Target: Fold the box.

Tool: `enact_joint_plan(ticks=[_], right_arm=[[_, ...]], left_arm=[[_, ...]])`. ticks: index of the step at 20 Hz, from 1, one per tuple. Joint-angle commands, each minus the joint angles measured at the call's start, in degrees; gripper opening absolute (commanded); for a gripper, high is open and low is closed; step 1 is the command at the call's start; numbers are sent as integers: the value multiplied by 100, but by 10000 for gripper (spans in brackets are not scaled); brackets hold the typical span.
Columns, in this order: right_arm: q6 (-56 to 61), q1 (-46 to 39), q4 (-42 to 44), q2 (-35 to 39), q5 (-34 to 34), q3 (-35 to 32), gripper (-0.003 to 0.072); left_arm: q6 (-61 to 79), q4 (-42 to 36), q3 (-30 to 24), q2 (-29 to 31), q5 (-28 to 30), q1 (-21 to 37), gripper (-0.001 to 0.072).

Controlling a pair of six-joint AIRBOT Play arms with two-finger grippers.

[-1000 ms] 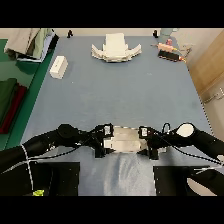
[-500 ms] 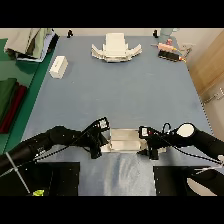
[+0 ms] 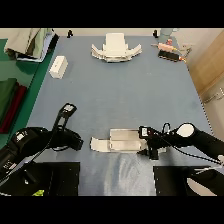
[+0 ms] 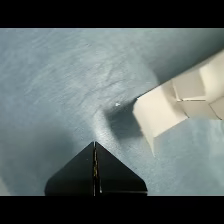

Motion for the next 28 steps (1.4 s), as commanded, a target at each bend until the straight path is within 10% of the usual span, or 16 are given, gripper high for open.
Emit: enact_joint_plan(ticks=[1, 10, 20, 22, 28], right_arm=[[2, 2, 0, 2, 2, 4, 545], [0, 2, 0, 0, 0, 4, 545], [0, 2, 0, 2, 0, 4, 545], [0, 2, 0, 2, 0, 4, 545], [0, 2, 0, 2, 0, 4, 545]], left_arm=[[-1187, -420, -205, -20, -304, 439, 14], [291, -2924, -654, -1888, 1904, -463, 13], [859, -3491, 28, -1862, 1781, -831, 17], [831, -3495, 28, -1862, 1784, -831, 385], [815, -3515, 31, -1873, 1788, -831, 342]])
